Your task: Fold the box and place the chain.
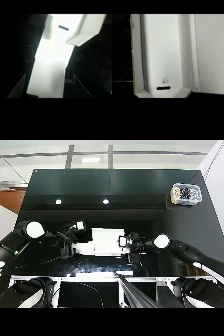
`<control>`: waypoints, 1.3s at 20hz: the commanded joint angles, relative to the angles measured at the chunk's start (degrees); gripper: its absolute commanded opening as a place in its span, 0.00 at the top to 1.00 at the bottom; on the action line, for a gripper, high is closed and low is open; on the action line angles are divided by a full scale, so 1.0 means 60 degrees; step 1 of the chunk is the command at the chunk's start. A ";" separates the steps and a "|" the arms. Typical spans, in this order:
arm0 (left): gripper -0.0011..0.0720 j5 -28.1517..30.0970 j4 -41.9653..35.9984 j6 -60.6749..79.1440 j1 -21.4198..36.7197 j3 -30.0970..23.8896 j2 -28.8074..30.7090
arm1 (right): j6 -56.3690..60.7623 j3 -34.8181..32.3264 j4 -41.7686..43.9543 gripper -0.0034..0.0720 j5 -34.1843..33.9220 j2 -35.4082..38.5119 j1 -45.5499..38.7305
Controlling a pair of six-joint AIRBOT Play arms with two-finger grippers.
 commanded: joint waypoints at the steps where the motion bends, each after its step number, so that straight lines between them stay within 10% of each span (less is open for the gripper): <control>1: 0.03 0.0430 -0.0350 0.0470 -0.0455 -0.0102 0.0011 | 0.0004 0.0000 -0.0011 0.33 0.0015 -0.0004 0.0011; 23: 0.15 0.1851 -0.1599 0.2237 -0.1526 -0.0273 -0.0936 | 0.0007 0.0000 -0.0004 0.33 0.0007 -0.0004 0.0011; 26: 0.36 0.2051 -0.1428 0.2229 -0.1814 -0.0273 -0.0936 | 0.0007 0.0000 -0.0004 0.33 0.0007 -0.0004 0.0011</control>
